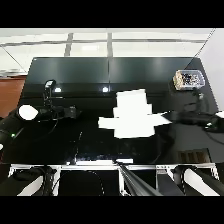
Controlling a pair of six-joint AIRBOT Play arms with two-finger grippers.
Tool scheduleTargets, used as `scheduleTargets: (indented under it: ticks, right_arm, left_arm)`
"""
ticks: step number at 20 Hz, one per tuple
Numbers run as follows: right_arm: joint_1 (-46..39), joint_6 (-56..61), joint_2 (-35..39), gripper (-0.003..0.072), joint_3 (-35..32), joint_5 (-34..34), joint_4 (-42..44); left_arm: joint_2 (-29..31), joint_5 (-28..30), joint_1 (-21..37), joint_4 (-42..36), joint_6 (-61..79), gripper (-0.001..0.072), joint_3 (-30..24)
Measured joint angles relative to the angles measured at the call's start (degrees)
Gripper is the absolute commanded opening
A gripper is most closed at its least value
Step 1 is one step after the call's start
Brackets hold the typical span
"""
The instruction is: Fold the box and place the chain.
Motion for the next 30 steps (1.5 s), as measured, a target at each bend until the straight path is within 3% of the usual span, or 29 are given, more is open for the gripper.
scheduleTargets:
  ticks: [3,8,13,17,18,20,21,26,27,28,30]
  right_arm:
    - [11.34,-0.57,2.21,0.0011,-5.35,-8.13,5.55]
    - [24.46,-0.83,3.3,0.0011,-8.17,-16.72,10.91]
    - [28.87,-0.48,3.52,0.0012,-8.74,-19.37,12.87]
    - [29.75,-0.33,3.52,0.0012,-8.81,-19.96,13.44]
    - [29.79,-0.31,3.52,0.0012,-8.81,-20.06,13.46]
    - [29.9,-0.31,3.52,0.0012,-8.81,-20.44,13.57]
    - [29.92,-0.31,3.54,0.0012,-8.81,-20.52,13.6]
    - [29.97,-0.22,3.54,0.0012,-8.81,-20.9,12.72]
    - [29.97,-0.2,3.54,0.0012,-8.81,-20.92,12.48]
    - [29.97,-0.15,3.54,0.0012,-8.83,-20.96,12.31]
    - [29.97,-0.15,3.54,0.0013,-8.83,-20.98,12.07]
  left_arm:
    - [-3.74,-1.07,-0.96,-6.84,3.54,0.0714,2.29]
    - [-16.37,-11.21,-1.36,-27.06,22.21,0.0714,9.62]
    - [-28.41,-17.97,-2.38,-29.81,27.19,0.0714,16.09]
    - [-34.45,-27.63,-2.91,-30.51,32.37,0.069,18.86]
    - [-35.36,-30.03,-3.15,-30.51,33.92,0.0662,19.21]
    - [-36.72,-34.18,-3.89,-29.97,36.89,0.0456,19.69]
    - [-37.18,-35.3,-4.37,-28.72,37.94,0.0394,19.82]
    - [-38.05,-36.0,-5.64,-25.59,41.07,0.0315,20.13]
    - [-38.14,-36.06,-5.7,-25.97,41.64,0.0219,20.15]
    - [-38.18,-36.0,-5.75,-26.29,42.12,0.0216,20.15]
    - [-38.23,-35.76,-5.79,-26.99,43.08,0.0123,20.15]
